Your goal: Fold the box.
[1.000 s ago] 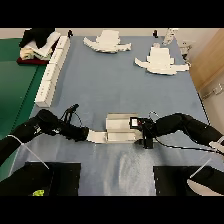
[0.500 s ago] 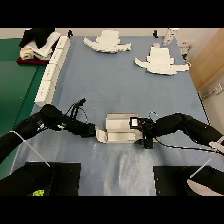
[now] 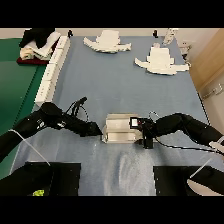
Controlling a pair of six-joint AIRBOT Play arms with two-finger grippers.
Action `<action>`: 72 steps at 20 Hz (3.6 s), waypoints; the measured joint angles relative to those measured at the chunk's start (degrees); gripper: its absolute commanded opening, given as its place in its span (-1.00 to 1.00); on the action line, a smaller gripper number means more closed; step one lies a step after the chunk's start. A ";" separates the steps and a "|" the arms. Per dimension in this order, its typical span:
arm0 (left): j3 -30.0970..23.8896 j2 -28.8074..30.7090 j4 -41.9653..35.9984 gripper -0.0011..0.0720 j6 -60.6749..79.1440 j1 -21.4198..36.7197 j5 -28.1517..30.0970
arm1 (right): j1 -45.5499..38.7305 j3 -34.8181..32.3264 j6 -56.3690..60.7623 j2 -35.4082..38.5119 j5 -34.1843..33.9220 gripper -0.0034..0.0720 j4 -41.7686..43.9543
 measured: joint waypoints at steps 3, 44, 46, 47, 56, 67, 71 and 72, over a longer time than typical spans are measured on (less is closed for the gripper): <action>0.00 -0.09 -0.28 0.13 -0.02 0.00 0.24 | 0.00 0.00 0.00 0.00 0.00 0.51 0.00; 29.40 -19.43 56.11 -0.18 -79.82 -42.60 -4.76 | 0.00 0.00 -0.02 0.00 -0.02 0.51 0.00; 29.68 -19.87 56.72 -0.68 -80.43 -42.84 -5.90 | 0.02 0.00 -0.02 0.00 -0.02 0.51 0.04; 29.75 -20.00 57.20 -0.84 -80.63 -42.88 -6.56 | 0.02 0.00 -0.02 0.00 -0.02 0.51 0.04; 29.92 -20.46 58.23 0.32 -80.94 -43.58 -8.35 | 0.00 -0.02 -0.02 0.00 0.04 0.51 0.00; 30.82 -15.41 57.16 0.31 -77.99 -43.58 -9.40 | 0.00 -0.02 -0.02 0.00 0.02 0.51 0.00; 31.65 -9.70 56.94 -0.94 -74.75 -43.58 -13.11 | 0.00 -0.02 0.00 0.00 0.02 0.51 0.00; 31.74 -8.35 56.81 -0.94 -73.35 -43.58 -14.19 | 0.00 -0.02 0.00 0.00 0.02 0.51 0.00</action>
